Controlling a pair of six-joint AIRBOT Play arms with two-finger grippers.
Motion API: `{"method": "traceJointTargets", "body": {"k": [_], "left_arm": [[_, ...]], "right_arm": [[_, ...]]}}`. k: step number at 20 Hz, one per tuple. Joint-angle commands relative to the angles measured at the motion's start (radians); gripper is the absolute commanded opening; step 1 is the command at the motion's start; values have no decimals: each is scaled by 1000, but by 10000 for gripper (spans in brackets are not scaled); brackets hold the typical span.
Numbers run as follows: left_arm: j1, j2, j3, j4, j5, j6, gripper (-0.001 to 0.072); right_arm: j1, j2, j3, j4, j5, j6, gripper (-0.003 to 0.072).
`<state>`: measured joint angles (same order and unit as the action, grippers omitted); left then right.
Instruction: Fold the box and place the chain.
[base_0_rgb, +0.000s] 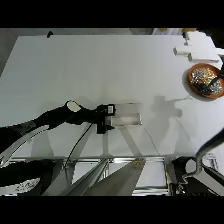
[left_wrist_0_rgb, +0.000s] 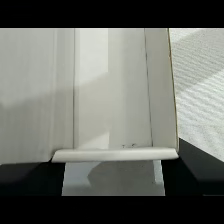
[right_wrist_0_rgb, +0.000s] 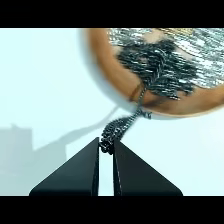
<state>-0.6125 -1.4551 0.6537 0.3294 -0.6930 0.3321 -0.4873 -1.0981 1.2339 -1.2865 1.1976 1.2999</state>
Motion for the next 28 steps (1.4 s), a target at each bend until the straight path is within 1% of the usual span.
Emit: {"method": "traceJointTargets", "body": {"k": [1,4,7,11,14,16,18,22,24,28], "left_arm": [[0,0,0,0,0,0,206],[0,0,0,0,0,0,206],[0,0,0,0,0,0,206],[0,0,0,0,0,0,206],[0,0,0,0,0,0,206],[0,0,0,0,0,0,206],[0,0,0,0,0,0,206],[0,0,0,0,0,0,206],[0,0,0,0,0,0,206],[0,0,0,0,0,0,206]], "right_arm": [[26,154,1,244,85,-79,14],[143,262,1,262,126,-79,14],[311,332,1,263,183,-79,14],[510,370,-1,264,242,-67,14],[642,373,-2,271,250,-51,14],[722,373,-17,274,212,-40,14],[800,373,-61,280,144,-38,15],[938,368,-206,282,-37,-24,15],[980,352,-281,281,-115,-25,15],[1030,287,-402,280,-207,-30,14]]}}
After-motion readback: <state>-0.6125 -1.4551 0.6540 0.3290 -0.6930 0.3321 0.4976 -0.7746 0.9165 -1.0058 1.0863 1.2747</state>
